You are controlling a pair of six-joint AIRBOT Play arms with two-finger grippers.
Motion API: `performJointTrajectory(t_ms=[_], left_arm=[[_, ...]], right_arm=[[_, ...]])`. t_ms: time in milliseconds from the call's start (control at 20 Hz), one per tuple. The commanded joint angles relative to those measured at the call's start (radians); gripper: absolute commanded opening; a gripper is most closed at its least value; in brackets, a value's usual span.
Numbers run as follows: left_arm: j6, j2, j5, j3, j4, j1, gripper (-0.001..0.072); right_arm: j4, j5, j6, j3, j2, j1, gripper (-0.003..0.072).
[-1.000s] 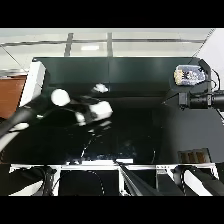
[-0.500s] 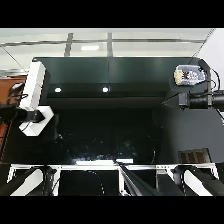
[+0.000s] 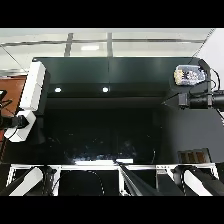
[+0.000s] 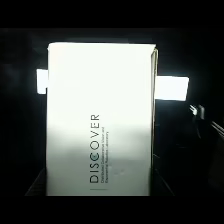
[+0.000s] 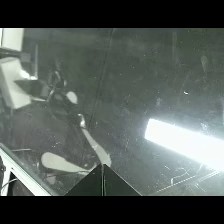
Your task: Fold the box and place the chain.
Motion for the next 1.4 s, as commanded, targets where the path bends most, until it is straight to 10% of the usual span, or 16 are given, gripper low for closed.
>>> performJointTrajectory(t_ms=[0, 500, 600, 1050, 1150, 1200, 1250, 1350], left_arm=[[0.085, 0.0, 0.109, 0.0, -0.066, 0.037, 0.0381], [0.166, -0.07, 0.219, 0.0, -0.132, -0.027, 0.0382], [0.158, -0.07, 0.255, 0.002, -0.155, -0.027, 0.0711], [0.156, 0.035, 0.182, 0.242, -0.415, -0.261, 0.0703], [0.091, 0.056, 0.174, 0.248, -0.497, -0.336, 0.0539], [0.053, 0.056, 0.145, 0.247, -0.518, -0.37, 0.0173], [0.06, 0.056, 0.109, 0.242, -0.533, -0.403, 0.0026], [0.06, 0.084, 0.125, 0.188, -0.533, -0.494, 0.0024]], right_arm=[[0.001, -0.002, 0.001, -0.001, 0.001, 0.0, 0.0014], [0.0, -0.007, 0.026, -0.001, 0.001, 0.0, 0.0013], [0.001, -0.009, 0.026, -0.001, 0.001, 0.0, 0.0014], [-0.035, -0.182, -0.024, -0.001, 0.001, 0.105, 0.0013], [-0.119, -0.297, -0.023, -0.001, 0.001, 0.139, 0.0013], [-0.162, -0.35, -0.013, -0.001, 0.001, 0.146, 0.0012], [-0.198, -0.421, -0.006, -0.004, 0.002, 0.156, 0.001], [-0.221, -0.552, -0.098, -0.025, 0.032, 0.217, 0.0005]])
